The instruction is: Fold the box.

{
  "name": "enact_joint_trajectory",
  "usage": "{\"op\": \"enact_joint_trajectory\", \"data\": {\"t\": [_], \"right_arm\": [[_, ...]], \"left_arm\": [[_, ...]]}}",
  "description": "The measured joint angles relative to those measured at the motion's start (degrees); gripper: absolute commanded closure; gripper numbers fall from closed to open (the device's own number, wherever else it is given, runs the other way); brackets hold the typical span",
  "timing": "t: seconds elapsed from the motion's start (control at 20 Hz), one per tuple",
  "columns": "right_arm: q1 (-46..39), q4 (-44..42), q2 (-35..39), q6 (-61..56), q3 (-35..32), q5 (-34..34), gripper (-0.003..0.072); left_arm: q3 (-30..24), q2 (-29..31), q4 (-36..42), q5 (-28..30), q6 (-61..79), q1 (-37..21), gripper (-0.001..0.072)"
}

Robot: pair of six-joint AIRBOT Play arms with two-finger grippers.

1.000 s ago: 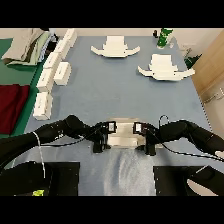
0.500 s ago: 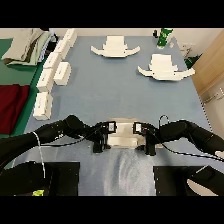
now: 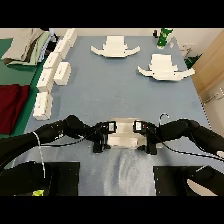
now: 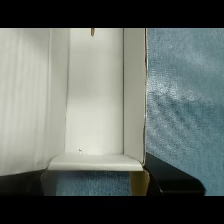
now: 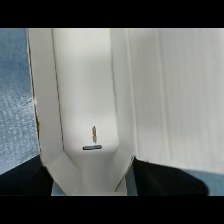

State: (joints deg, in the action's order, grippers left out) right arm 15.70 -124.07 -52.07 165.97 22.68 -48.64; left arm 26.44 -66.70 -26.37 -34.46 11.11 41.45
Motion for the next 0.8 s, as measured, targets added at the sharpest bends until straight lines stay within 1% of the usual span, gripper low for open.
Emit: {"op": "enact_joint_trajectory", "data": {"t": [0.05, 0.15, 0.25, 0.35, 0.45, 0.55, 0.65, 0.8], "right_arm": [[0.0, 2.38, 1.03, -3.52, 0.79, -2.01, -0.0029], [0.0, 7.39, 3.52, -11.39, 2.93, -8.41, -0.0029], [0.0, 12.22, 6.36, -19.89, 5.33, -17.14, -0.0029], [0.0, 14.43, 9.42, -30.08, 7.32, -25.31, -0.0029], [0.0, 11.65, 12.24, -42.77, 8.44, -30.75, -0.0029], [0.33, 3.69, 14.34, -52.78, 8.76, -33.33, -0.0029], [1.62, -3.41, 15.93, -59.63, 8.96, -33.7, -0.0029], [4.37, -8.63, 17.51, -70.6, 9.07, -30.67, -0.0028]], "left_arm": [[0.0, 0.0, 0.0, 0.02, 0.0, 0.02, 0.0172], [0.0, 0.0, 0.02, 0.02, 0.0, 0.0, 0.0172], [0.0, 0.0, 0.0, 0.0, 0.0, 0.0, 0.0172], [0.0, 0.0, 0.0, 0.0, 0.0, 0.0, 0.0172], [0.0, 0.0, 0.0, 0.0, 0.0, 0.02, 0.0172], [0.0, 0.0, 0.02, -0.02, 0.0, 0.02, 0.0172], [0.0, 0.0, 0.0, -0.02, 0.0, 0.0, 0.0172], [0.0, 0.0, 0.02, -0.04, 0.0, 0.02, 0.0172]]}}
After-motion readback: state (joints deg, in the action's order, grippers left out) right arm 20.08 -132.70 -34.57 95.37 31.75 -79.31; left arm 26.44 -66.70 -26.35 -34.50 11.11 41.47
